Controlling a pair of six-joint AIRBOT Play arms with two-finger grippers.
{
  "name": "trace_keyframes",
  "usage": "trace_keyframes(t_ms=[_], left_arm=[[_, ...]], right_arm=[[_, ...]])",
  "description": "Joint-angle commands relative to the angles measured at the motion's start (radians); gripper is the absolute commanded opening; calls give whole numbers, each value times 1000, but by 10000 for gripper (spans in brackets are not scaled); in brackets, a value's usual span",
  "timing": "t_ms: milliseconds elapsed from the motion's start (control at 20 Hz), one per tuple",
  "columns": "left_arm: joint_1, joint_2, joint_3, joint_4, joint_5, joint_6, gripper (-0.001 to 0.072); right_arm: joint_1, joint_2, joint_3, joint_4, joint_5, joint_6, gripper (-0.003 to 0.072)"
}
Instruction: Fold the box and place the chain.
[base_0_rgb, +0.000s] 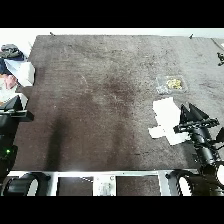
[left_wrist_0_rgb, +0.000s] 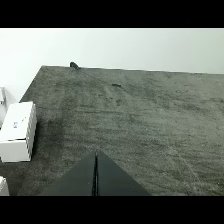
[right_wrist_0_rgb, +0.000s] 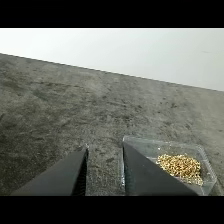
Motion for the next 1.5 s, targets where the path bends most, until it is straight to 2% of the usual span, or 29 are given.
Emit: trace_keyframes(t_ms=[0, 50, 100, 200, 250, 400, 500, 650, 750, 850, 900, 1000, 1150, 1200, 1350, 1450], left_arm=[[-1, 1, 1, 0, 0, 0, 12], [0, 1, 1, 0, 0, 0, 11], [0, 1, 1, 0, 0, 0, 11], [0, 1, 1, 0, 0, 0, 11], [0, 1, 1, 0, 0, 0, 11], [0, 1, 1, 0, 0, 0, 12], [0, 1, 1, 0, 0, 0, 11], [0, 1, 1, 0, 0, 0, 11], [-1, 1, 1, 0, 0, 0, 12], [-1, 1, 1, 0, 0, 0, 11], [0, 1, 1, 0, 0, 0, 11], [0, 1, 1, 0, 0, 0, 11], [-1, 1, 1, 0, 0, 0, 11], [0, 1, 1, 0, 0, 0, 11], [0, 1, 1, 0, 0, 0, 12], [0, 1, 1, 0, 0, 0, 12]], right_arm=[[0, -1, 1, -2, 0, 0, 278], [0, -1, 1, -2, 0, 0, 385], [0, -1, 1, -2, 1, 1, 524], [0, -1, 1, -2, 0, 0, 499], [0, -1, 2, -2, 0, 0, 425], [0, -11, 35, -10, -51, 1, 425], [0, -70, 88, -10, -112, 1, 425], [0, -254, 217, -9, -130, 1, 424], [-5, -434, 327, -9, -150, 2, 373], [-50, -616, 439, -5, -108, 19, 382], [-96, -710, 496, -6, -41, 49, 383], [-225, -867, 595, -69, 198, 133, 381], [-462, -1063, 765, -428, 651, 409, 381], [-532, -1108, 819, -535, 745, 486, 382], [-706, -1220, 975, -810, 880, 676, 382], [-771, -1308, 1087, -915, 1019, 721, 399]])
